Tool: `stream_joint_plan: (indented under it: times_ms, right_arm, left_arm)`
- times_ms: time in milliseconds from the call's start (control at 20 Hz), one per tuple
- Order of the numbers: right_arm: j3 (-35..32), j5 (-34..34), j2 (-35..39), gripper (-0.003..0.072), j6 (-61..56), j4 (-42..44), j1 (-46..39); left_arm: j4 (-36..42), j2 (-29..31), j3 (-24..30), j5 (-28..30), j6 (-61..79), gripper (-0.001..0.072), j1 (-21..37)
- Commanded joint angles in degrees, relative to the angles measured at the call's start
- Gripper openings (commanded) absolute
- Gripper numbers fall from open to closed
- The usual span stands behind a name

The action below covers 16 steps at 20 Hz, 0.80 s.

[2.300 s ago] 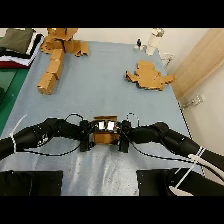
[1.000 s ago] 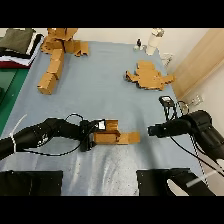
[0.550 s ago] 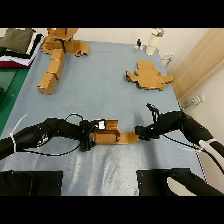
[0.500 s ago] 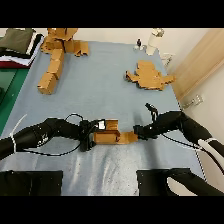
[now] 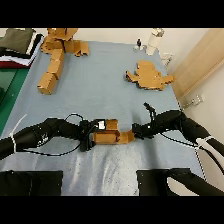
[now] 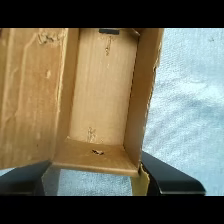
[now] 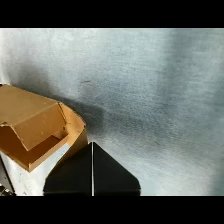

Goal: Fold the box.

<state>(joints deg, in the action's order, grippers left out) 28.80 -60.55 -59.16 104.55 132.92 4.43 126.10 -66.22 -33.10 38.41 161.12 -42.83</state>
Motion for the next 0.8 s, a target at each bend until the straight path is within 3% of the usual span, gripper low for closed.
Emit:
stream_joint_plan:
  times_ms: [0, 200, 400, 650, 700, 750]
  right_arm:
    - [0.0, 0.2, 0.0, 0.0001, -1.9, 1.5, 0.0]
    - [0.0, 0.2, 0.0, 0.0002, -4.7, 1.9, 0.3]
    - [-0.1, 0.9, -0.1, 0.0002, -6.2, 2.0, 3.8]
    - [-0.1, 2.1, 0.0, 0.0002, -7.7, 2.1, 8.3]
    - [0.0, 2.0, 0.0, 0.0023, -7.7, 2.0, 8.6]
    - [0.0, 1.8, 0.0, 0.0202, -7.6, 1.8, 8.7]
  left_arm:
    - [0.0, 0.0, 0.0, 0.0, 0.0, 0.0423, 0.0]
    - [-0.4, 0.0, 0.0, 1.2, -1.6, 0.0423, 0.0]
    - [-1.6, 0.0, 0.0, 7.7, -2.3, 0.0423, 0.0]
    - [-3.0, 0.0, -0.1, 8.0, -4.0, 0.0424, 0.0]
    - [-3.2, 0.0, -0.1, 7.9, -5.0, 0.0424, 0.0]
    - [-3.2, 0.0, -0.1, 8.1, -5.2, 0.0423, 0.0]
